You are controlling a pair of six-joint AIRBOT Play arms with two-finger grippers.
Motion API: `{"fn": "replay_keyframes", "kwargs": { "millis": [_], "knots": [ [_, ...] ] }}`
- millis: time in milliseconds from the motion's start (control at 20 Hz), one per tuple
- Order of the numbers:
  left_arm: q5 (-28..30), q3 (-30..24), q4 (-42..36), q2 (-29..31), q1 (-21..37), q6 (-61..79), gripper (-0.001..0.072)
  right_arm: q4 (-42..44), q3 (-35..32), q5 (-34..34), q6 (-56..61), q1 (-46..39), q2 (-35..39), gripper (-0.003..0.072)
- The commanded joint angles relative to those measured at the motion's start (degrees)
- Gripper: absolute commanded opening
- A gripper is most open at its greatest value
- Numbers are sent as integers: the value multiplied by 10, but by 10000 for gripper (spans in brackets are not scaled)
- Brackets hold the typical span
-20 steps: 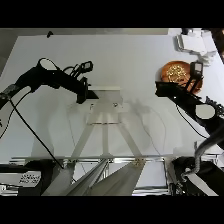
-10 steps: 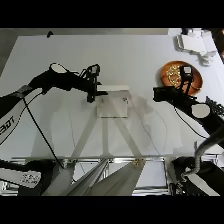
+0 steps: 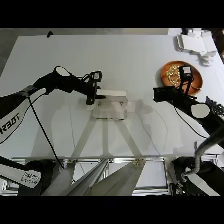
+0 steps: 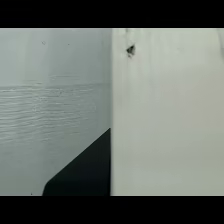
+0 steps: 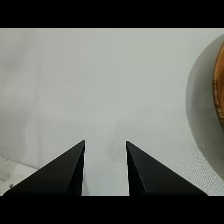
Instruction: Fold the box and place the chain.
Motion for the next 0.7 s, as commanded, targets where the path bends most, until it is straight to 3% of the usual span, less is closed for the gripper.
{"fn": "replay_keyframes", "kwargs": {
  "millis": [0,250,650],
  "knots": [
    [0,0,7,-1,0,-1,9,0,0,36,2,0,0,256],
    [-10,0,1,-2,-16,0,8,0,0,124,2,0,0,256],
    [17,0,-33,-2,-24,2,6,3,0,133,2,0,0,256]
  ]
}}
